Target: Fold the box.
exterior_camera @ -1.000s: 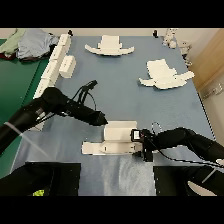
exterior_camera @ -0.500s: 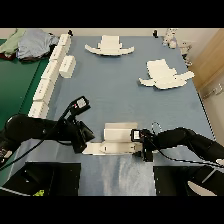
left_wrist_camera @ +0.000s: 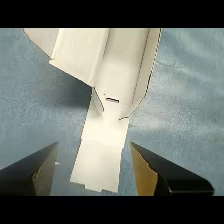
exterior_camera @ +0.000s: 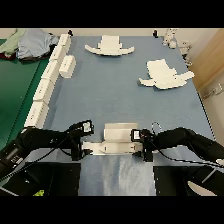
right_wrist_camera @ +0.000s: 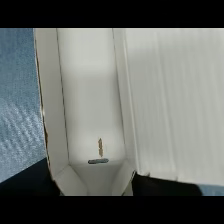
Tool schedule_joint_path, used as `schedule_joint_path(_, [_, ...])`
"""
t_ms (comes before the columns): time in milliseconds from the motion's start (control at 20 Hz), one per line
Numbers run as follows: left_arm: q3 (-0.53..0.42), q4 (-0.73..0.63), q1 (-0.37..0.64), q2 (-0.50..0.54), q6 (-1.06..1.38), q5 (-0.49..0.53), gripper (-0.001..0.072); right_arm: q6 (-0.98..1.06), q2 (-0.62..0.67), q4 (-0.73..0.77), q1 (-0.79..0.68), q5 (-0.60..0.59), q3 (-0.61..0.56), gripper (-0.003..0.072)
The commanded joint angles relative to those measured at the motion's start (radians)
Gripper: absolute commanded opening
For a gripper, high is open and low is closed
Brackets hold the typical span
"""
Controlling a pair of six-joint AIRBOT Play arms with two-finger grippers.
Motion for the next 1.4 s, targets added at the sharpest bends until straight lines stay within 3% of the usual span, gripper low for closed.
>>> schedule_joint_path(0, [-0.035,-0.083,0.000,-0.088,0.127,0.066,0.0694,0.000,0.000,0.000,0.000,0.000,0.000,0.0507])
schedule_joint_path(300, [-0.030,-0.235,-0.038,-0.241,0.344,0.113,0.0690,0.000,0.000,-0.003,0.000,0.000,0.000,0.0507])
schedule_joint_path(400, [-0.029,-0.238,-0.071,-0.262,0.352,0.169,0.0534,0.000,0.000,-0.003,0.000,0.000,0.000,0.0508])
schedule_joint_path(650, [-0.028,-0.267,-0.127,-0.301,0.375,0.262,0.0496,0.000,0.000,-0.003,0.000,0.000,0.000,0.0508])
schedule_joint_path(700, [-0.028,-0.281,-0.142,-0.307,0.383,0.294,0.0272,0.000,0.000,-0.003,0.000,0.000,0.000,0.0507])
schedule_joint_path(750, [-0.027,-0.289,-0.155,-0.313,0.401,0.311,0.0167,0.000,0.000,-0.003,0.000,0.000,0.000,0.0507])
schedule_joint_path(950, [-0.023,-0.321,-0.200,-0.327,0.401,0.370,0.0154,0.000,0.000,-0.003,0.000,0.000,0.000,0.0507])
schedule_joint_path(1000, [-0.023,-0.327,-0.206,-0.330,0.401,0.383,0.0035,0.000,0.000,-0.003,0.000,0.000,0.000,0.0507])
schedule_joint_path(1350, [-0.016,-0.386,-0.212,-0.357,0.430,0.387,0.0039,0.000,0.000,-0.003,0.000,0.000,0.000,0.0508])
